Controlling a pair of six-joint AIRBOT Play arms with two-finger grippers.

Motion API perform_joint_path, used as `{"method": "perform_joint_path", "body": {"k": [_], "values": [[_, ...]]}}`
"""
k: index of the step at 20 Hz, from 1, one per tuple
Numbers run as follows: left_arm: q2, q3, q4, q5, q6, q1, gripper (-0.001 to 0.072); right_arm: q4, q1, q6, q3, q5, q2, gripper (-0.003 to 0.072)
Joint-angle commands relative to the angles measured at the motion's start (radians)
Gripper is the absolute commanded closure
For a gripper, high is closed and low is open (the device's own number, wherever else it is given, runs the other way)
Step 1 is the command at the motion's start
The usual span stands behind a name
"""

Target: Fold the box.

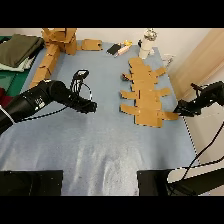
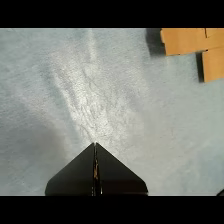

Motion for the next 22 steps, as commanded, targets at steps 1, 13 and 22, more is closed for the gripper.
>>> {"method": "perform_joint_path", "body": {"k": [1,13,22], "values": [[0.0,0.001,-0.052,-0.008,0.001,0.0,0.0698,0.164,-0.003,-0.148,0.001,-0.062,-0.041,0.0238],[0.0,0.001,-0.099,-0.089,0.012,0.001,0.0697,0.219,0.03,-0.198,-0.003,-0.149,-0.043,0.0519],[-0.001,0.013,-0.404,-0.303,0.269,0.163,0.0696,0.413,0.221,-0.198,-0.34,-0.142,0.032,0.0684]]}}
